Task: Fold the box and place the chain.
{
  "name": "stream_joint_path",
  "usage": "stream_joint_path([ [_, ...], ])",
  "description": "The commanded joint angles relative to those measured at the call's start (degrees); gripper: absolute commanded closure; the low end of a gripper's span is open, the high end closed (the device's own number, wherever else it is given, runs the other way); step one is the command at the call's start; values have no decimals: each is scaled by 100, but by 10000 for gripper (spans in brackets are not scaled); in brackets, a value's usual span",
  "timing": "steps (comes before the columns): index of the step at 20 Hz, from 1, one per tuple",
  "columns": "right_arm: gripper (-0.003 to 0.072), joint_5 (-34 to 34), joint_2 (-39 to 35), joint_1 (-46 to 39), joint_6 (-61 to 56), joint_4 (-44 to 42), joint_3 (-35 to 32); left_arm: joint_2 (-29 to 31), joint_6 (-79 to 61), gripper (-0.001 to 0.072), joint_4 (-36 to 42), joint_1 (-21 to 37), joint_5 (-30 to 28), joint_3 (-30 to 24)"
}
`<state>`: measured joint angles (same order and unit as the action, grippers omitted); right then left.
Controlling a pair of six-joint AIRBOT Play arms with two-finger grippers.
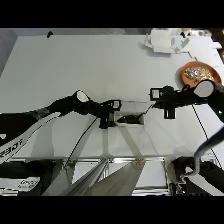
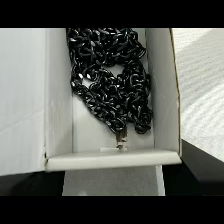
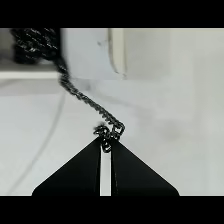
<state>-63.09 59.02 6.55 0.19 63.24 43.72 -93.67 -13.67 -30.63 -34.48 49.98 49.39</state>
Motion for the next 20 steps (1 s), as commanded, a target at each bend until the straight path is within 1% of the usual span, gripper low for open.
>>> stream_joint_path([
  [1, 666, -1021, -597, -11, -22, -1283, 7, 0, -2, 498, -2, -2, -2, 4],
  [3, 666, -1104, -708, 87, -22, -2245, 7, 0, -2, 498, -2, -2, -2, 4],
  [5, 667, -922, -693, 354, -24, -2616, 7, 0, -2, 498, -2, -2, -2, 4],
  [8, 667, -160, -584, 1032, -42, -2618, 7, 0, -2, 498, -2, -2, -2, 4],
  [11, 666, 750, -157, 1679, -400, -2564, 7, 0, -2, 498, -2, -2, -2, 4],
  [13, 666, 979, 205, 1849, -761, -2295, 7, 0, -2, 498, -2, -2, -2, 4],
  [15, 663, 898, 402, 1849, -1211, -1784, 7, 0, -2, 498, -2, -2, -2, 4],
  [16, 634, 863, 409, 1849, -1464, -1410, 7, 0, -2, 498, -2, -2, 0, 4],
  [17, 554, 841, 407, 1843, -1659, -1167, 9, 0, -2, 498, -2, -2, -2, 4],
  [18, 459, 828, 407, 1845, -1803, -1032, 9, 0, -2, 498, -2, -2, -2, 4],
  [19, 393, 817, 404, 1845, -1838, -1084, 13, 0, -2, 498, -2, -2, -2, 4],
  [20, 376, 782, 404, 1845, -1834, -1187, 44, 0, -2, 498, -2, -2, -2, 4],
])
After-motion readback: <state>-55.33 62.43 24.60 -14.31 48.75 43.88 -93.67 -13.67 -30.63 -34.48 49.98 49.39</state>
